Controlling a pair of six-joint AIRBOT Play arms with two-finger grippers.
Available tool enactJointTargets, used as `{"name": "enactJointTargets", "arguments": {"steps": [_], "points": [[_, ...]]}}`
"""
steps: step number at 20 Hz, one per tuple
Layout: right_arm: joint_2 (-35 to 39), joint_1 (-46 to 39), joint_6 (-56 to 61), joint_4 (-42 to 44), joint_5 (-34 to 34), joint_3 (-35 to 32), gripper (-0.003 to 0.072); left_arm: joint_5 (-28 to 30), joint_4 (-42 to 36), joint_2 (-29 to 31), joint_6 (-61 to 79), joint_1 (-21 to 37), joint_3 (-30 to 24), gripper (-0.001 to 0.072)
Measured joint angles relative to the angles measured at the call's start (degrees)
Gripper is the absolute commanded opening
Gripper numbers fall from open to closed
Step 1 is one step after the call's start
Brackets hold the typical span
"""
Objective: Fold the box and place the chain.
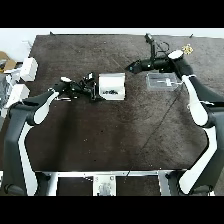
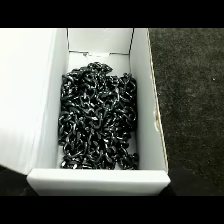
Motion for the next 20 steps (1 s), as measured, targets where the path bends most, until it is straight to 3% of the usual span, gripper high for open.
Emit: {"name": "enactJointTargets", "arguments": {"steps": [3, 4, 8, 9, 13, 17, 18, 19, 20], "points": [[-2.19, -0.24, -6.34, 2.58, 3.04, 0.83, 0.0197, 0.0, 0.0, 0.02, 0.0, 0.0, 0.0, 0.0227], [-2.47, -0.33, -8.63, 3.13, 4.87, 0.94, 0.0107, 0.0, 0.02, 0.0, 0.0, 0.02, 0.0, 0.0227], [-2.4, -0.09, -13.62, 4.57, 10.73, 1.18, 0.0086, 0.0, 0.02, 0.0, 0.0, 0.0, 0.0, 0.0227], [-2.36, 0.09, -14.25, 4.74, 12.13, 1.22, 0.0029, 0.0, 0.02, 0.0, 0.0, 0.0, 0.0, 0.0227], [-1.75, 1.27, -16.76, 4.96, 16.41, 0.31, 0.0019, 0.0, 0.0, 0.0, 0.0, 0.0, 0.0, 0.0227], [2.73, 1.49, -21.27, 4.94, 14.67, -8.11, 0.0022, 0.02, 0.0, 0.0, 0.0, 0.0, 0.0, 0.0227], [4.44, 1.53, -23.41, 5.05, 12.83, -11.47, 0.0035, 0.02, 0.0, 0.02, 0.0, 0.0, 0.0, 0.0227], [5.88, 1.57, -25.73, 5.51, 10.51, -14.71, 0.0111, 0.02, 0.0, 0.02, 0.0, 0.0, 0.0, 0.0227], [6.91, 1.64, -27.96, 6.43, 8.26, -17.29, 0.0108, 0.02, 0.0, 0.02, 0.0, 0.0, 0.0, 0.0227]]}}
